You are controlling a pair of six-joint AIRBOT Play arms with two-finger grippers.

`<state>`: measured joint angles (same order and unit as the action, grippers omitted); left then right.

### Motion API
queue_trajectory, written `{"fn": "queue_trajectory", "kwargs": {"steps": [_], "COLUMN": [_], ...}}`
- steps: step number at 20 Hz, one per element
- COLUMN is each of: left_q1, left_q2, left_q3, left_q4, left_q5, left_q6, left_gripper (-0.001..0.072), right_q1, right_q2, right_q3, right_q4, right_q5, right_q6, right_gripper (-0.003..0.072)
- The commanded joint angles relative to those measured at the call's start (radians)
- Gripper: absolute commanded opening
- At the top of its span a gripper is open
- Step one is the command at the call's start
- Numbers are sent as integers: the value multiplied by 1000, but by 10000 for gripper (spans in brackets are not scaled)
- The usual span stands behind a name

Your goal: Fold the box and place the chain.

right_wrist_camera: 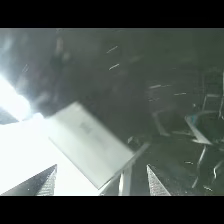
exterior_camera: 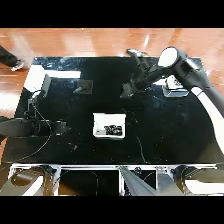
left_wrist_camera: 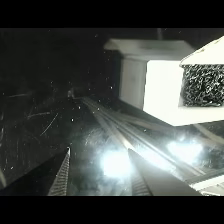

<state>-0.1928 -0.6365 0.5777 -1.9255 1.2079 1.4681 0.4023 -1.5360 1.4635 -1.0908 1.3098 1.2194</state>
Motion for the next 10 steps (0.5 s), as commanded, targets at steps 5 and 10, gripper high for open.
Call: {"fn": "queue_trajectory", "kwargs": {"steps": [5, 10], "left_q1": [2, 2], "left_q2": [2, 2], "left_q3": [-11, -11], "left_q4": [-24, -24], "left_q5": [-90, -90], "left_q6": [25, 25], "left_gripper": [472, 472], "right_q1": [143, 192], "right_q2": [-44, -74], "right_q3": [13, 13], "right_q4": [36, 40], "right_q5": [38, 110], "right_q6": [-136, -163], "right_gripper": [657, 657]}}
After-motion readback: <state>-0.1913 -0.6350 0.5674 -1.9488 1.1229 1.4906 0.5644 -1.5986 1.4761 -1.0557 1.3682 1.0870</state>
